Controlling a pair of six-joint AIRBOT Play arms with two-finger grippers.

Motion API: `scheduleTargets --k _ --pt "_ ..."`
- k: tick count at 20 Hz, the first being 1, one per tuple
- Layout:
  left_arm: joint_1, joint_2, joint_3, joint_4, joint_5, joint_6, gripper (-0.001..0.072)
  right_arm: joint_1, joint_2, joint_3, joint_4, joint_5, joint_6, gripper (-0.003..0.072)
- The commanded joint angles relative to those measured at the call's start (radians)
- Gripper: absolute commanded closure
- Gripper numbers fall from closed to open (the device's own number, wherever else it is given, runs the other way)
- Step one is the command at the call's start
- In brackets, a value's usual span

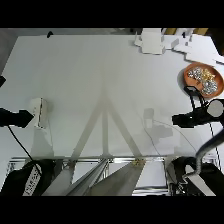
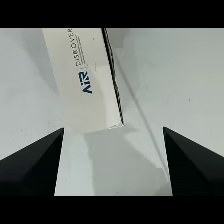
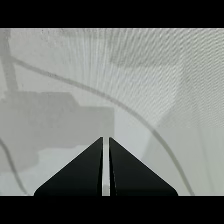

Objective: Fold the box and place the chain.

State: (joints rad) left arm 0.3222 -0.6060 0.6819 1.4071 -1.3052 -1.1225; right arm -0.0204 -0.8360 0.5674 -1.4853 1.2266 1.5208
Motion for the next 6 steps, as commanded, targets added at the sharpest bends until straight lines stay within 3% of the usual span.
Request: scheduleTargets --k 1,6 --pt "-0.012 0.042 -0.001 0.000 0.003 -0.031 0.0011 0.000 0.000 0.000 0.000 0.000 0.000 0.0641" --pt "-0.012 0.041 -0.001 -0.009 0.041 -0.031 0.0011 0.000 0.001 0.000 0.000 0.000 0.000 0.0641"
